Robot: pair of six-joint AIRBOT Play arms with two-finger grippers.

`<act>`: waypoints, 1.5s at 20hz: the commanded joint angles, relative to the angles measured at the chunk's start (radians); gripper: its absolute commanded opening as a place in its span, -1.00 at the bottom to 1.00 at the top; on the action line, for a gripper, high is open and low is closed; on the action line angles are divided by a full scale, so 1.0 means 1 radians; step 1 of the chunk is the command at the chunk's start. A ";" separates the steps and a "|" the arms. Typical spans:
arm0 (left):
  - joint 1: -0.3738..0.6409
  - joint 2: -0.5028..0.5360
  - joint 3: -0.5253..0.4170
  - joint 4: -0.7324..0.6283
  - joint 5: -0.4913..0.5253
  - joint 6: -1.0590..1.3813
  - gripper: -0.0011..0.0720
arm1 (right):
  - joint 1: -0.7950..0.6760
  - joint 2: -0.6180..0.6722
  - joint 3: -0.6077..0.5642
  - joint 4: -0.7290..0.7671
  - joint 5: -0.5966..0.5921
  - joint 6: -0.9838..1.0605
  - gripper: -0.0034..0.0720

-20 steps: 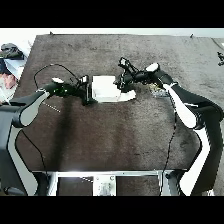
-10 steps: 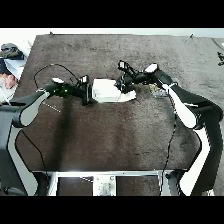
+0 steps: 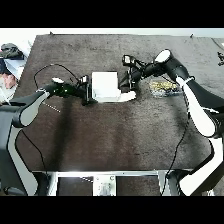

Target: Fold the box and place the chain.

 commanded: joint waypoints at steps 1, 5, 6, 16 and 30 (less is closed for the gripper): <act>0.000 -0.001 0.000 0.000 0.000 0.000 0.31 | -0.002 0.022 -0.031 -0.133 0.016 0.030 0.69; 0.000 -0.001 0.000 0.000 0.000 0.000 0.31 | 0.015 0.022 -0.121 -0.125 -0.094 -0.032 0.67; 0.000 -0.001 0.000 0.000 0.000 0.000 0.31 | 0.022 0.022 -0.140 -0.116 -0.130 -0.037 0.67; 0.000 -0.001 0.000 0.000 0.000 0.000 0.31 | 0.061 -0.027 -0.164 -0.061 -0.202 -0.040 0.66; 0.000 0.000 0.000 0.000 0.000 0.000 0.31 | 0.067 -0.051 -0.164 0.104 -0.187 -0.144 -0.35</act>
